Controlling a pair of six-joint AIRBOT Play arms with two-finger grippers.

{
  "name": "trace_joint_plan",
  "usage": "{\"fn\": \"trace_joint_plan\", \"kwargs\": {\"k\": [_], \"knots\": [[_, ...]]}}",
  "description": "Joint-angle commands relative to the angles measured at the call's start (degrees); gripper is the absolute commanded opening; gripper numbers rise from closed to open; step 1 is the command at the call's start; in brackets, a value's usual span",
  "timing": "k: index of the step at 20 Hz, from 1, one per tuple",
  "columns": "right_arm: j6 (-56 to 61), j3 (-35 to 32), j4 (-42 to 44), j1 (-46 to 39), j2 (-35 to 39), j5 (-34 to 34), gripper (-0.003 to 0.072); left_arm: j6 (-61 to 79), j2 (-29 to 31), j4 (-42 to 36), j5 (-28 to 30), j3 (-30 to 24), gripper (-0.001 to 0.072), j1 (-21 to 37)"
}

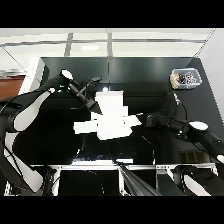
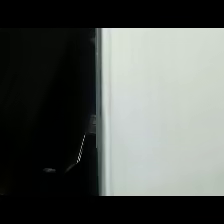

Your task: Fold the box and place the chain.

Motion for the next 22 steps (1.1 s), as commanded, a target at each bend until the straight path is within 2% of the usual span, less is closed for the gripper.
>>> {"fn": "trace_joint_plan", "kwargs": {"k": [1, 3, 5, 8, 10, 12, 16, 22], "knots": [[4.74, 9.53, -24.04, -0.74, 0.04, 5.92, 0.069, -0.44, 2.25, -0.07, -0.44, -0.2, 0.0021, -0.09], [6.82, 16.81, -35.89, -0.74, 0.04, 8.31, 0.0689, -0.09, 6.47, -0.09, 3.43, -3.02, 0.002, -0.98], [6.78, 22.29, -43.28, -0.74, 0.04, 9.97, 0.069, 4.5, 13.53, -0.66, 10.1, -9.57, 0.002, -2.54], [6.21, 25.59, -47.17, -0.72, 0.04, 11.19, 0.069, 18.8, 27.54, -5.11, 25.7, -23.5, 0.0024, -4.57], [5.01, 25.53, -48.98, 0.13, -0.22, 12.83, 0.069, 31.76, 32.85, -6.97, 33.73, -30.1, 0.0025, -5.95], [3.1, 24.44, -51.95, 2.12, -0.31, 13.16, 0.069, 46.05, 33.48, -3.26, 36.72, -32.59, 0.0025, -7.69], [0.26, 20.72, -53.51, 5.75, -0.35, 12.52, 0.069, 48.0, 30.29, -0.46, 45.77, -32.52, 0.0025, -10.86], [0.22, 15.78, -53.35, 9.86, -0.39, 10.51, 0.0689, 49.53, 26.88, -0.42, 47.54, -32.46, 0.0026, -12.94]]}}
